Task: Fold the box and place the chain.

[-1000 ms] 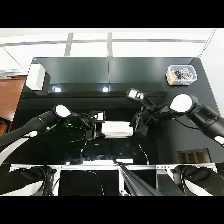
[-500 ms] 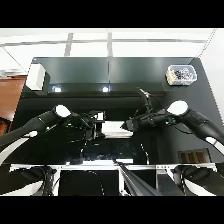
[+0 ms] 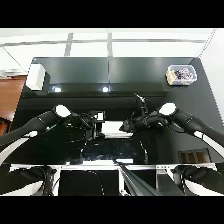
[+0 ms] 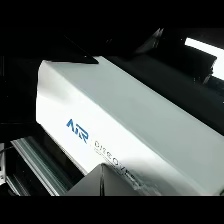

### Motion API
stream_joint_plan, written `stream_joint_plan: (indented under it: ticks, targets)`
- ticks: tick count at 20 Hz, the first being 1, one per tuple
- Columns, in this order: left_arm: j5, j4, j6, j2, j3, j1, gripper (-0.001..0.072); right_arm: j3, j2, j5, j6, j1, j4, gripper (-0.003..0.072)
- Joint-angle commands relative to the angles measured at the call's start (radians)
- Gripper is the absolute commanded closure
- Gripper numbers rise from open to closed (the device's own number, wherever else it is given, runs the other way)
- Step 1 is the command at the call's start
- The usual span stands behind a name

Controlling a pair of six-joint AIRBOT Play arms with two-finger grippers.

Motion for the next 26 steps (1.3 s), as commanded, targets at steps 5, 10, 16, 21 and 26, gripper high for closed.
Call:
stream_joint_plan:
  ticks: [5, 10, 16, 21, 26]
  targets:
    - [0.007, -0.001, 0.0, 0.0, 0.0, 0.0, 0.0352, 0.058, 0.116, 0.148, -0.021, -0.073, -0.021, 0.0673]
    - [0.007, 0.003, -0.019, 0.05, 0.0, 0.001, -0.0011, 0.082, 0.388, 0.358, 0.005, -0.331, -0.08, 0.0673]
    - [-0.028, 0.088, -0.193, 0.259, 0.005, 0.002, -0.0011, 0.082, 0.561, 0.499, 0.077, -0.528, -0.276, 0.0673]
    - [-0.026, 0.089, -0.369, 0.226, 0.129, -0.077, -0.0005, 0.079, 0.56, 0.409, 0.078, -0.529, -0.275, 0.0673]
    - [-0.028, 0.101, -0.439, -0.009, 0.295, -0.161, -0.0006, 0.079, 0.56, 0.39, 0.081, -0.529, -0.275, 0.0673]
